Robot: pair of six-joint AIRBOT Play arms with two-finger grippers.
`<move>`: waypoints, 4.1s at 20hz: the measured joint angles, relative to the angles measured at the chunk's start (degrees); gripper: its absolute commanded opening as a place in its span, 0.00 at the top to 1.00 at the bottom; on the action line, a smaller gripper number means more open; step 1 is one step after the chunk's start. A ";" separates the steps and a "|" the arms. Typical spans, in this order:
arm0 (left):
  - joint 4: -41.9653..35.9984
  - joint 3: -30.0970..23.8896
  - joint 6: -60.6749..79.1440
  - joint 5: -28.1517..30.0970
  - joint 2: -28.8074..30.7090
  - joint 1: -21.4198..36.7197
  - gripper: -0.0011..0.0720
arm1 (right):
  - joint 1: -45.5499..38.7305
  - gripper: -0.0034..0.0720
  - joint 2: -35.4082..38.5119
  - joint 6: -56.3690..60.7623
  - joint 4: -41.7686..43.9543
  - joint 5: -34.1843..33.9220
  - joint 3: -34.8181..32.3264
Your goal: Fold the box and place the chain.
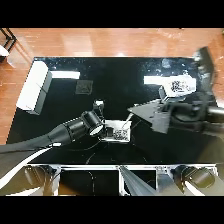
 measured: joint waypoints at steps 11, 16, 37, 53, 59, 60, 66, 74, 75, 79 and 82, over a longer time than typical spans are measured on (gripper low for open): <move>0.00 0.00 0.00 0.00 0.00 0.00 0.95 | 3.32 0.93 -3.78 12.37 -18.75 5.68 -3.96; 0.00 0.00 0.00 0.00 0.00 0.00 0.95 | 7.91 0.93 -6.43 12.63 -14.84 1.86 -7.58; 0.02 0.00 0.00 0.07 0.00 0.00 0.95 | -19.26 0.03 -10.19 13.46 -34.58 3.48 -9.29; 0.02 0.00 -0.02 0.04 0.00 0.00 0.95 | -29.35 0.38 -44.26 23.37 -35.71 -11.80 3.85; 0.00 0.02 -0.02 -0.17 0.00 0.00 0.95 | -29.42 0.93 -47.69 23.08 -33.99 -10.56 6.67; 0.00 0.00 -0.02 -0.24 0.00 0.00 0.95 | -29.42 0.93 -47.23 21.55 -33.88 -9.92 6.95; 0.00 0.02 -0.02 -0.72 -0.02 0.00 0.95 | -29.62 0.93 -34.64 9.62 -33.18 -4.61 7.56; 0.00 0.02 -0.02 -1.20 -0.02 0.00 0.95 | -29.66 0.93 -8.22 -5.46 -15.58 11.19 7.96; 0.00 0.02 -0.02 -1.20 -0.02 0.00 0.95 | -29.66 0.93 -6.14 -6.14 -12.44 12.26 8.04; 0.00 0.00 -0.02 -1.20 -0.02 0.00 0.95 | -29.22 0.93 -1.20 -7.93 -1.18 16.81 8.13; 0.00 0.00 -0.02 -1.18 0.00 0.00 0.95 | -25.22 0.93 0.02 -8.41 5.01 18.45 8.07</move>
